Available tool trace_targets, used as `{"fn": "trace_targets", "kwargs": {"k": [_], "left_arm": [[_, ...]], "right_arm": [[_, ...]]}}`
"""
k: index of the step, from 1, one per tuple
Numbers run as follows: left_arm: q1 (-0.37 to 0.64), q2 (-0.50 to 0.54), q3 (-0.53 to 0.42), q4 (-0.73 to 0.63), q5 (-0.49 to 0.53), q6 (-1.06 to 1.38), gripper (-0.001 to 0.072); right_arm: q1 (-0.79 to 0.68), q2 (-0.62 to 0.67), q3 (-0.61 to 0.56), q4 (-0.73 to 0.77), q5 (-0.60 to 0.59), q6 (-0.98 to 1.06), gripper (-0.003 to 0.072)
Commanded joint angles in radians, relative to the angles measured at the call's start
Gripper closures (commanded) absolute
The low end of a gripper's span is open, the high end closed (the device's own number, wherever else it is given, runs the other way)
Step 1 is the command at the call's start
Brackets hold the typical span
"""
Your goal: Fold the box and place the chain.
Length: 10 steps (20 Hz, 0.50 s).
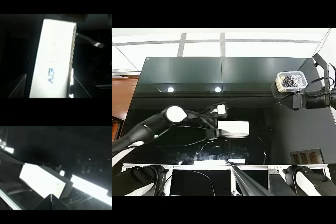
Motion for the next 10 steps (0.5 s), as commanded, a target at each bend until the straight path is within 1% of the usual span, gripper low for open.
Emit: {"fn": "trace_targets", "kwargs": {"k": [1,4,7,10], "left_arm": [[-0.077,-0.135,0.108,-0.014,0.052,-0.03,-0.0001],[-0.087,-0.199,0.164,-0.014,0.024,-0.037,-0.0001],[-0.079,-0.212,0.171,-0.009,0.023,-0.037,-0.0001],[-0.076,-0.212,0.172,-0.005,-0.056,-0.039,-0.0001]], "right_arm": [[-0.002,0.001,0.0,-0.006,-0.002,-0.001,0.0675],[-0.002,0.001,0.0,-0.01,0.039,-0.001,0.0675],[-0.002,0.001,0.0,-0.01,0.047,-0.005,0.0675],[-0.002,0.001,0.0,-0.011,0.046,-0.009,0.0675]]}}
